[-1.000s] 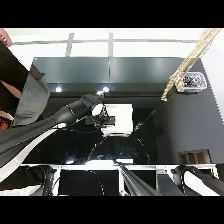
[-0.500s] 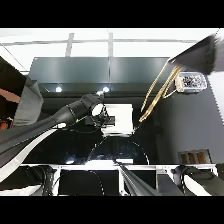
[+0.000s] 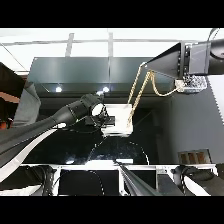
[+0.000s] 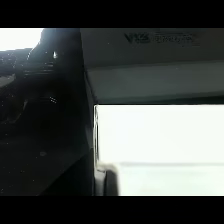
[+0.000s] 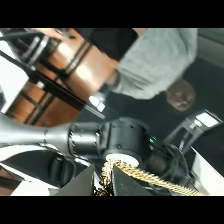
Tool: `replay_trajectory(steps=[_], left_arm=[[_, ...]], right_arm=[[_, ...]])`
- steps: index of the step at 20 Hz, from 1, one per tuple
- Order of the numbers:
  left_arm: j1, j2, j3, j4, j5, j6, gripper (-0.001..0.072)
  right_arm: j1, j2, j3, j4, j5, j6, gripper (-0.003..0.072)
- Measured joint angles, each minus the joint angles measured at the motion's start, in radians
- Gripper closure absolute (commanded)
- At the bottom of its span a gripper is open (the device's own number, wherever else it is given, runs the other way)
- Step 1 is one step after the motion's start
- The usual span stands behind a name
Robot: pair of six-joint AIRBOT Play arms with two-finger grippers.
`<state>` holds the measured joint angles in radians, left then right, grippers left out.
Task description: Fold the box and place the chain.
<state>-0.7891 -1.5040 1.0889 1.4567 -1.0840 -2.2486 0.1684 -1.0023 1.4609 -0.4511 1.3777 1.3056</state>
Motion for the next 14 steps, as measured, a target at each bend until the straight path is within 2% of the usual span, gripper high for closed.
replay_trajectory(steps=[3,9,14], left_arm=[[0.0,0.0,0.0,0.0,0.0,0.0,0.0681],[0.0,0.0,0.0,0.0,0.002,0.0,0.0681],[0.0,0.0,0.0,0.0,0.002,0.0,0.0681]], right_arm=[[0.016,0.0,-0.059,0.003,-0.015,0.0,0.0667],[0.056,-0.001,-0.259,-0.065,-0.059,0.0,0.0667],[0.048,0.0,-0.293,-0.085,-0.067,0.0,0.0667]])
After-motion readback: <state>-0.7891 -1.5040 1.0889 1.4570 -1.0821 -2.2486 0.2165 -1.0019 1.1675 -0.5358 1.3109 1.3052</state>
